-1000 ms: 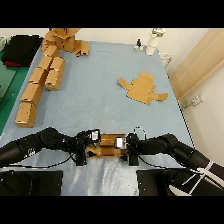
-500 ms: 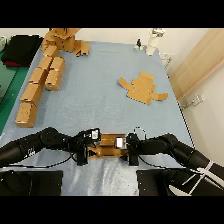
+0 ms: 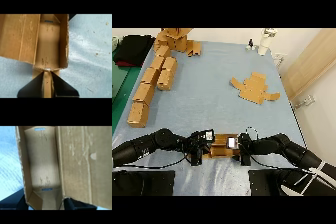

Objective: Fold the box.

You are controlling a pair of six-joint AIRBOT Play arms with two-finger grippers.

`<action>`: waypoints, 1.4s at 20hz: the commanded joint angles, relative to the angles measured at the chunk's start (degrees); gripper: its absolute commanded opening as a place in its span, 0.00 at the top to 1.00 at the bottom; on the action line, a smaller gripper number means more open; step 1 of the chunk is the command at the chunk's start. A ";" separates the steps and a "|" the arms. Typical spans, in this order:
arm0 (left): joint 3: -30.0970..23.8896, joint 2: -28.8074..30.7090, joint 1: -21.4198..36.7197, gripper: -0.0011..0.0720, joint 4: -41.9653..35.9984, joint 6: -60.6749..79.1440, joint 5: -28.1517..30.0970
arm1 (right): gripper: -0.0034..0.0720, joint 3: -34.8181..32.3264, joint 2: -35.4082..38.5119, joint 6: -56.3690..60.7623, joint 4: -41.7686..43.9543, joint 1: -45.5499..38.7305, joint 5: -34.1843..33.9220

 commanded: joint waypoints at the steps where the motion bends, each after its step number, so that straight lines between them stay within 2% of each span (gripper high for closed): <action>1: 0.39 -0.20 -0.15 0.83 -0.15 -0.02 1.73 | 0.29 0.02 0.02 0.00 0.02 0.00 0.02; 3: 0.57 -0.28 -0.15 0.83 -0.59 0.07 1.73 | 0.29 0.02 0.02 0.00 0.02 0.00 0.02; 9: 0.57 -1.92 -0.15 0.83 -9.22 6.47 1.73 | 0.29 0.04 0.02 0.00 0.02 0.00 0.02; 19: 0.57 -1.99 -0.15 0.83 -10.51 6.82 1.73 | 0.29 0.02 0.02 0.00 0.02 0.00 0.02; 20: 0.57 -1.99 -0.15 0.71 -10.51 6.82 1.70 | 0.29 0.02 0.02 0.00 0.02 0.00 0.02; 21: 0.57 -1.99 -0.15 0.41 -10.62 6.82 1.75 | 0.29 0.02 0.02 0.00 0.02 0.00 0.02; 22: 0.57 -1.99 -0.15 0.32 -11.32 6.84 1.77 | 0.29 0.02 0.02 0.00 0.02 0.00 0.02; 27: 0.57 -1.99 -0.15 0.32 -11.56 6.84 1.53 | 0.29 0.02 0.02 0.00 0.02 0.00 0.02; 28: 0.57 -1.99 -0.15 0.20 -11.67 6.84 1.53 | 0.29 0.04 0.02 0.00 0.02 0.00 0.02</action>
